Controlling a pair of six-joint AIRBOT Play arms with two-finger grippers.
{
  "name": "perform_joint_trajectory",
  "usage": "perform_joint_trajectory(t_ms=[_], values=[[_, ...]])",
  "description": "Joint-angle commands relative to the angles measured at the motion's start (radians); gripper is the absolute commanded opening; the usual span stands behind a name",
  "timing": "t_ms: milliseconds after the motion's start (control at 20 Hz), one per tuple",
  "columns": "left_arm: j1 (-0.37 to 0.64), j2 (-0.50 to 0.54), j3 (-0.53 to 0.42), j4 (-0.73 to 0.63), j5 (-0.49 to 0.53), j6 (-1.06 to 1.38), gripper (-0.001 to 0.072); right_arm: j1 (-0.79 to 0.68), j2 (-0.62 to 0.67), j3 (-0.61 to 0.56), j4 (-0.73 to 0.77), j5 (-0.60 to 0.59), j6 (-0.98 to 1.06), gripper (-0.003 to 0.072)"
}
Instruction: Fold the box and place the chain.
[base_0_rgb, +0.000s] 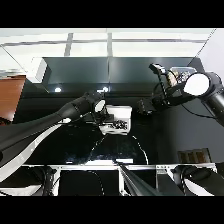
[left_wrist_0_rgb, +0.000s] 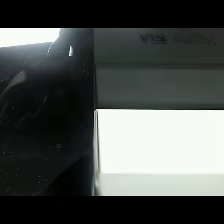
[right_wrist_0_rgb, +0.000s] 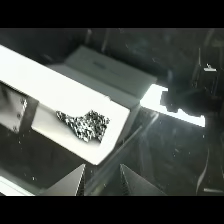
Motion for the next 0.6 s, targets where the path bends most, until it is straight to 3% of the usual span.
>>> perform_joint_trajectory(t_ms=[0,50,300,400,550], values=[[-0.003,0.010,0.064,0.028,-0.069,-0.063,0.0407,-0.015,0.007,0.000,-0.016,0.027,-0.005,0.0268],[-0.003,0.019,0.085,0.038,-0.084,-0.067,0.0467,-0.015,0.007,0.000,-0.024,0.018,-0.005,0.0268],[0.003,0.193,0.057,0.182,-0.183,0.158,0.0467,-0.035,0.011,0.000,-0.123,0.042,-0.005,0.0268],[0.040,0.301,-0.004,0.282,-0.274,0.249,0.0466,-0.072,0.011,0.000,-0.121,0.064,-0.005,0.0268],[0.219,0.471,-0.174,0.271,-0.246,0.327,0.0466,-0.097,0.011,0.000,-0.121,0.065,-0.005,0.0268]])
